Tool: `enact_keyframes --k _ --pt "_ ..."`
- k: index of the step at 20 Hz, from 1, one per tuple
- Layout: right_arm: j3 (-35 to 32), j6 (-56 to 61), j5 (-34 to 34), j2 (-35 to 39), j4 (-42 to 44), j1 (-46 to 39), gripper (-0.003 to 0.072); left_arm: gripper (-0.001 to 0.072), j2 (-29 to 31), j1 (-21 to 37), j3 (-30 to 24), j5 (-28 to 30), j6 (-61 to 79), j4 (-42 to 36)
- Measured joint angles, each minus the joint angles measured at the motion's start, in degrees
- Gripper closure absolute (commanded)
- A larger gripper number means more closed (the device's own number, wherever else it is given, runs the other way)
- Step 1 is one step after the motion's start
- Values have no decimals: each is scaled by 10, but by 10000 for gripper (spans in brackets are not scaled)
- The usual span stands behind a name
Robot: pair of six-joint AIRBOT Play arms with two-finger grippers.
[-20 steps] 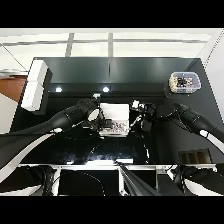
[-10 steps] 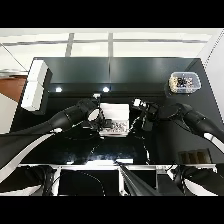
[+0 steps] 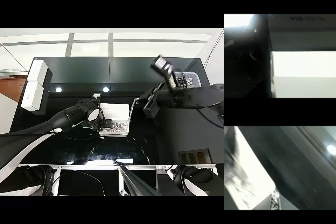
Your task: Fold the box and place the chain.
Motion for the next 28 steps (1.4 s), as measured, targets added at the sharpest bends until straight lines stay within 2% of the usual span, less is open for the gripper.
enact_keyframes --k 4,5,7,8,12,16,17,19,20,21,25,28 --pt "27 56 -46 -10 32 13 668 683 0 0 0 0 0 0" --pt "27 64 -50 -18 37 21 644 683 0 0 0 0 0 0" --pt "23 79 -61 -40 41 37 167 684 0 0 0 0 0 0" --pt "23 85 -65 -49 43 44 135 683 0 0 0 0 0 0" --pt "33 107 -93 -62 18 37 136 684 0 0 0 -1 0 0" --pt "58 121 -128 -38 -27 -51 137 683 0 0 0 -2 -2 0" --pt "61 123 -135 -31 -33 -77 136 647 0 0 1 -2 -4 0" --pt "64 125 -153 -21 -42 -127 136 351 -2 0 6 -5 -6 -3" --pt "66 127 -162 -18 -45 -147 136 246 -1 0 15 -12 -8 -4" --pt "66 127 -168 -15 -46 -162 135 219 -1 0 25 -12 -7 -4" --pt "68 129 -181 -12 -50 -196 136 219 10 1 78 -65 43 12" --pt "68 130 -184 -10 -53 -203 136 220 51 11 96 -109 127 31"
